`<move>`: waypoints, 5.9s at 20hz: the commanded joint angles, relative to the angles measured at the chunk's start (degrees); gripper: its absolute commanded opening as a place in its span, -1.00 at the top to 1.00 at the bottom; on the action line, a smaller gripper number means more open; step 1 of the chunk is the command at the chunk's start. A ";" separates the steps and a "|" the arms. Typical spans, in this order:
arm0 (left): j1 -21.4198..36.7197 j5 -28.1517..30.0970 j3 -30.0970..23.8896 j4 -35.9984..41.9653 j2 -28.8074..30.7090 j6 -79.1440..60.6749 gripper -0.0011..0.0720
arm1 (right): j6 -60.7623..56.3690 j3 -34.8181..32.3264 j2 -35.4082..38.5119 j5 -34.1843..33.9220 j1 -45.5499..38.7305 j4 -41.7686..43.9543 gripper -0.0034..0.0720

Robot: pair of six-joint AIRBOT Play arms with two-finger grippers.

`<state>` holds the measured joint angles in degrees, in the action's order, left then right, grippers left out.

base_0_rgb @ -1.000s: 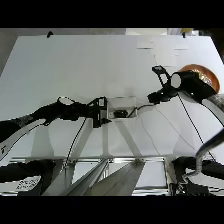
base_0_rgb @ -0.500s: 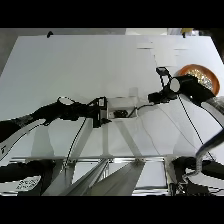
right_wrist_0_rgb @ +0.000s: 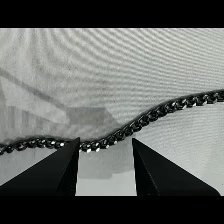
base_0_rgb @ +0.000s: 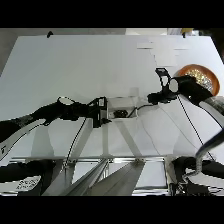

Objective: Fold the box and place the chain.

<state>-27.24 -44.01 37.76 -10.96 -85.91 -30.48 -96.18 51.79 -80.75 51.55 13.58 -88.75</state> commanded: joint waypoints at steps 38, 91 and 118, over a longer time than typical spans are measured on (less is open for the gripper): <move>0.02 -0.37 0.02 0.00 0.02 0.00 0.93 | 19.08 -0.02 25.57 -0.55 20.74 21.68 0.86; 0.02 -0.37 0.02 0.00 0.02 0.00 0.93 | 6.34 2.49 0.96 4.52 -0.13 0.87 0.01; 0.02 -0.37 0.02 0.00 0.02 0.00 0.93 | 2.71 1.29 -2.34 2.80 -0.13 0.83 0.86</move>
<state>-27.24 -44.40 37.76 -10.96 -85.91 -30.48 -94.94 53.12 -83.09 52.21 13.50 -87.90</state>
